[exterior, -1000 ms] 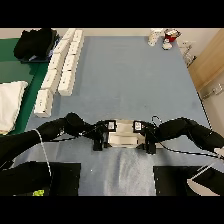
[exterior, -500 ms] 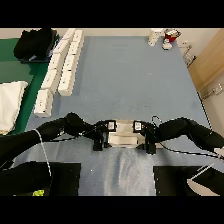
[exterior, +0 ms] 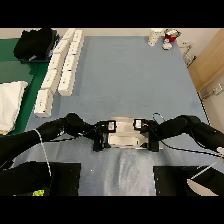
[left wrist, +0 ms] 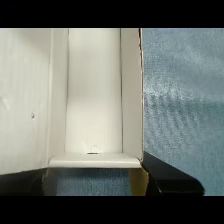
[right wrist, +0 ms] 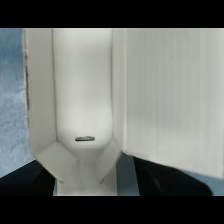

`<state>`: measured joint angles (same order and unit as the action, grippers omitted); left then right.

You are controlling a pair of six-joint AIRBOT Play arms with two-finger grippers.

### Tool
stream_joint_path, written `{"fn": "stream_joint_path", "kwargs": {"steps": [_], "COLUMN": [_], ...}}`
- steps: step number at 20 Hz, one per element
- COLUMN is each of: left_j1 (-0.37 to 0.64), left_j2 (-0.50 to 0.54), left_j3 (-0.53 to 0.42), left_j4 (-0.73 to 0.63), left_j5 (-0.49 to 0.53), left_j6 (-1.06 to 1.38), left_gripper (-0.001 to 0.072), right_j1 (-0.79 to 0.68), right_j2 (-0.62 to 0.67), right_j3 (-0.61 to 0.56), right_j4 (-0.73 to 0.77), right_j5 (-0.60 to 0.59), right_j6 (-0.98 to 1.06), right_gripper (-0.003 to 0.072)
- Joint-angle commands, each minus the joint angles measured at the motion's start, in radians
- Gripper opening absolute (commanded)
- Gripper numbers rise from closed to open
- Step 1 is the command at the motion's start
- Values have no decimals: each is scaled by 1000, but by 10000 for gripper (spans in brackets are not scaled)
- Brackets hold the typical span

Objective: Fold the box.

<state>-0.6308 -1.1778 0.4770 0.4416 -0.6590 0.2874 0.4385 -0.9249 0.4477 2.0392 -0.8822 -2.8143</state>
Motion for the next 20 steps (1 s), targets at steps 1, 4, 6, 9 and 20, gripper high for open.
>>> {"fn": "stream_joint_path", "kwargs": {"steps": [1, 4, 6, 9, 20], "left_j1": [1, 1, 1, 1, 1], "left_j2": [0, 0, 0, 0, 0], "left_j3": [0, 0, 0, 0, 0], "left_j4": [-1, -1, -1, 1, 32], "left_j5": [2, 2, 3, 24, 24], "left_j6": [0, 0, -2, -75, -66], "left_gripper": [422, 423, 422, 422, 422], "right_j1": [0, 0, 0, 3, 98], "right_j2": [68, 143, 181, 169, 44], "right_j3": [65, 128, 145, 141, 143], "right_j4": [-266, -367, -315, -5, 212], "right_j5": [-184, -388, -410, -341, 110], "right_j6": [357, 762, 1111, 1411, 1392], "right_gripper": [717, 702, 476, 334, 190]}}
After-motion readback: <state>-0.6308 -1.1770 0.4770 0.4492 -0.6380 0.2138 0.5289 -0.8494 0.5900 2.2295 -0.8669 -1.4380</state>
